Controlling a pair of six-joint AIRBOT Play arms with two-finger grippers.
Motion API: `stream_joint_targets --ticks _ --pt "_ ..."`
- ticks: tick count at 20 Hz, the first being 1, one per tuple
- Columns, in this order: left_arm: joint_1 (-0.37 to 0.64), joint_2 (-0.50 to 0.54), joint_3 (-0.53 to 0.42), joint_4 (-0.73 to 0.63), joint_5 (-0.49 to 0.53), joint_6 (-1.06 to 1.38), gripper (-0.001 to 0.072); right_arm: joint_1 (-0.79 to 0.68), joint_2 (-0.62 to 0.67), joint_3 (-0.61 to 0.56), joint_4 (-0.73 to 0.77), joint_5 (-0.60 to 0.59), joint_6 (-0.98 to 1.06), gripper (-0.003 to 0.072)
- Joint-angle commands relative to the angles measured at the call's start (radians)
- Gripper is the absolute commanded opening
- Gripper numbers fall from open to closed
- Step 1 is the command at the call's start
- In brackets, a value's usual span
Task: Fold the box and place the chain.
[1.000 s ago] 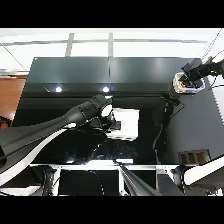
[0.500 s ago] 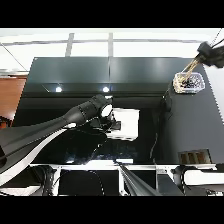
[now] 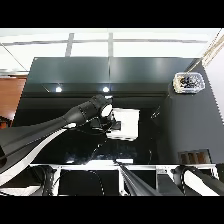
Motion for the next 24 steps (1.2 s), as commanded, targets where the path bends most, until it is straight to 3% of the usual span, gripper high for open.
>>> stream_joint_targets --ticks 1,6,12,19,24 --pt "0.000 0.000 0.000 -0.001 0.000 0.000 0.0028 0.001 0.102 0.005 0.123 0.087 -0.051 0.0017" --pt "0.001 0.000 0.000 -0.001 0.002 0.000 0.0028 0.001 0.168 0.004 0.339 0.329 -0.122 0.0017" --pt "0.000 0.000 0.000 -0.001 0.000 0.000 0.0029 0.035 0.185 -0.028 0.466 0.568 -0.175 0.0018" --pt "0.000 0.000 0.000 -0.001 0.001 0.000 0.0029 0.309 0.185 -0.285 0.471 0.602 -0.186 0.0018" --pt "0.000 0.000 0.000 -0.001 0.002 0.000 0.0029 0.417 0.184 -0.462 0.472 0.525 -0.182 0.0018"
